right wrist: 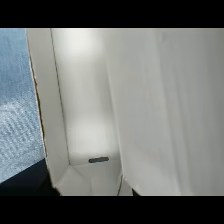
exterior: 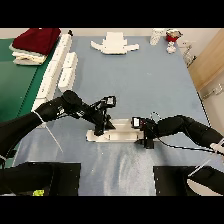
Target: Fold the box.
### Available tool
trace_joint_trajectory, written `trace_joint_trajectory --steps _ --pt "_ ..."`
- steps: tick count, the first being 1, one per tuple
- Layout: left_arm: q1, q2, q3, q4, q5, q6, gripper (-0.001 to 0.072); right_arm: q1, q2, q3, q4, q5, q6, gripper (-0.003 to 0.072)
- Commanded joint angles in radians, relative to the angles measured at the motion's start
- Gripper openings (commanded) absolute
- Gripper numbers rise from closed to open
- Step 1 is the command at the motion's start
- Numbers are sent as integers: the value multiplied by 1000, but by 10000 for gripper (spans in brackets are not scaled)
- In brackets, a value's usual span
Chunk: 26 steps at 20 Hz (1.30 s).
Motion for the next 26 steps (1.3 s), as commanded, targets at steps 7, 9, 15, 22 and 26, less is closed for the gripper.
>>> trace_joint_trajectory --steps 7,9,15,22,26 --pt "3 -1 0 -5 45 -41 12 0 0 1 0 0 0 531" --pt "3 -1 1 -1 45 -97 13 0 0 1 0 -1 0 531" --pt "3 3 1 6 55 -140 357 0 0 1 0 -1 0 530" --pt "96 177 3 337 -10 -718 376 0 0 1 0 0 0 531" --pt "132 237 2 352 -224 -954 11 0 0 1 0 0 0 531"
